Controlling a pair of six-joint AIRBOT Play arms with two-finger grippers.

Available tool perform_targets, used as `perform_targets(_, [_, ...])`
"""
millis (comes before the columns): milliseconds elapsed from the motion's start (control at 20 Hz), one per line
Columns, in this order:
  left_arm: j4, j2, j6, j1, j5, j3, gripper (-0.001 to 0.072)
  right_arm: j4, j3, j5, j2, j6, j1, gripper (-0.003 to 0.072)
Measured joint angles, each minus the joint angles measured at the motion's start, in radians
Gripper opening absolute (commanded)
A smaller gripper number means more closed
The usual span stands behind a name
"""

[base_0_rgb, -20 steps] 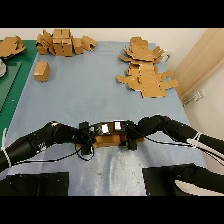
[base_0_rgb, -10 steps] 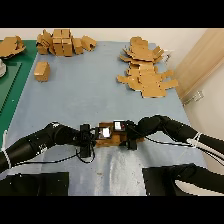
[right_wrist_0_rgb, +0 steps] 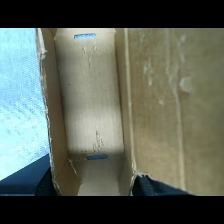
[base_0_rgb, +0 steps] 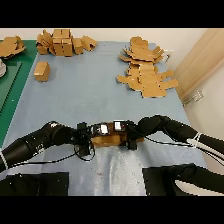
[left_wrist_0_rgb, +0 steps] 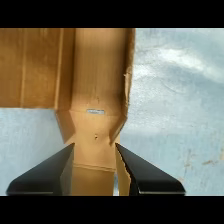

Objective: Fold the box.

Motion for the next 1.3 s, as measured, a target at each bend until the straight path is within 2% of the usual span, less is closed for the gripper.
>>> perform_targets(650, [-0.043, -0.038, -0.014, 0.008, 0.050, 0.005, 0.0394, 0.000, 0.000, 0.000, 0.000, 0.000, 0.000, 0.0504])
perform_targets(1000, [-0.048, -0.038, -0.032, 0.041, -0.090, 0.005, 0.0395, 0.000, 0.000, 0.000, 0.000, 0.000, 0.000, 0.0504])
perform_targets(1100, [-0.106, -0.027, 0.030, 0.056, -0.108, -0.012, 0.0395, 0.000, 0.000, 0.000, 0.000, 0.000, 0.000, 0.0504])
perform_targets(1300, [-0.370, 0.026, 0.309, 0.171, -0.127, -0.100, 0.0395, 0.000, 0.000, 0.000, 0.000, 0.000, 0.000, 0.0504])
